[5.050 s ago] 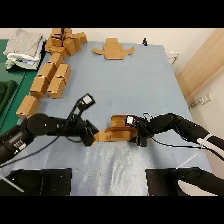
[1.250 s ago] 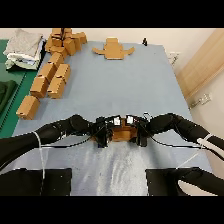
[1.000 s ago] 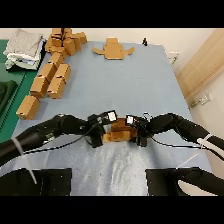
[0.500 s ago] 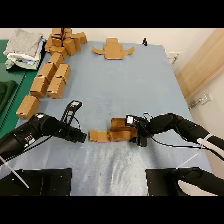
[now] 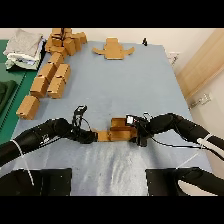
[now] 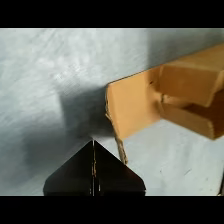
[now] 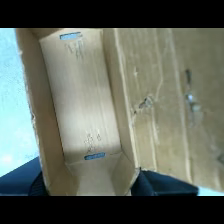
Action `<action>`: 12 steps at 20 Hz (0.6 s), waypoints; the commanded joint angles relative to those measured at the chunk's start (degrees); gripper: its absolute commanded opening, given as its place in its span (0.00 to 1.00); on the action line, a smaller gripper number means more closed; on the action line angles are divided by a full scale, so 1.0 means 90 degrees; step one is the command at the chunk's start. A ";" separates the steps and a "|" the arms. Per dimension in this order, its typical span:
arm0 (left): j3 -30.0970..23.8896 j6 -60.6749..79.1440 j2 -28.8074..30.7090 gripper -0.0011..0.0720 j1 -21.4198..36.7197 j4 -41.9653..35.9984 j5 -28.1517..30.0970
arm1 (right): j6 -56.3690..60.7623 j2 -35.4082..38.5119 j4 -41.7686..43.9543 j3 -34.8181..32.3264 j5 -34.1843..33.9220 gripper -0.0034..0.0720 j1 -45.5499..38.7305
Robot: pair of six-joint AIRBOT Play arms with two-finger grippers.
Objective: Fold the box.
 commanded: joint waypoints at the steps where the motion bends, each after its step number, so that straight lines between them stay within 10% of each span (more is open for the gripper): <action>1: 0.0282 0.0153 -0.0131 0.03 -0.0189 -0.0335 0.0357 | 0.0002 0.0000 0.0000 -0.0002 0.0002 0.84 0.0000; 12: 0.0780 0.0291 -0.0131 0.03 -0.0189 -0.0753 -0.0117 | 0.0002 0.0000 0.0000 -0.0002 0.0002 0.84 0.0000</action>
